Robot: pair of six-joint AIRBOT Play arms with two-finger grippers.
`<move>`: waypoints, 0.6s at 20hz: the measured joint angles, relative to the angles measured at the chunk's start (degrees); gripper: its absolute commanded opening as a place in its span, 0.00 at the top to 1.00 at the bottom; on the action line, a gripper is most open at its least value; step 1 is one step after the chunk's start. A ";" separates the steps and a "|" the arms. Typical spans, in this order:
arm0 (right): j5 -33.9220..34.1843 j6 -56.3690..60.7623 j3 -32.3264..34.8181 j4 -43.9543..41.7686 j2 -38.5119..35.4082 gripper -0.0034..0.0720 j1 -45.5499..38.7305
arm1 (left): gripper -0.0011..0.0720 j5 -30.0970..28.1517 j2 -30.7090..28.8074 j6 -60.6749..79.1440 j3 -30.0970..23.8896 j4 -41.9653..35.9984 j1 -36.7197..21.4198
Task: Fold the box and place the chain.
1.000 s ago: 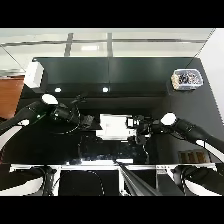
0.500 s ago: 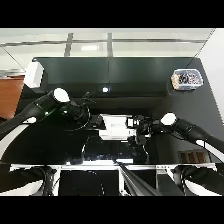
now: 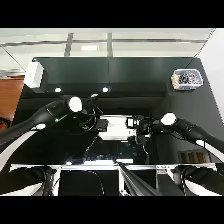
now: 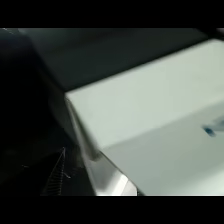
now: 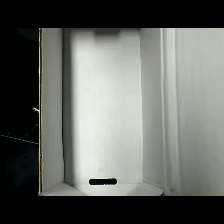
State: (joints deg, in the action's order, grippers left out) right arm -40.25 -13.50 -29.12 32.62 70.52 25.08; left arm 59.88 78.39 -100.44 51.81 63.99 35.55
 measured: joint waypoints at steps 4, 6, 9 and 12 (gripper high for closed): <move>0.00 0.02 0.00 0.00 0.00 0.66 0.00 | 0.32 -0.74 0.00 -7.82 0.85 9.20 3.89; 0.00 0.02 0.00 0.00 0.00 0.66 0.00 | 0.32 -0.76 0.00 -12.31 1.27 13.97 6.03; 0.00 0.02 0.00 0.00 0.00 0.66 0.00 | 0.32 -0.79 0.00 -18.12 1.55 18.03 8.57; 0.00 0.02 0.00 0.00 0.00 0.66 0.00 | 0.32 -0.70 0.55 -22.80 2.10 20.87 10.88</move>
State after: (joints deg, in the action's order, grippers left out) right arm -40.25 -13.47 -29.12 32.62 70.52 25.08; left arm 59.18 78.94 -123.24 53.91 84.86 46.44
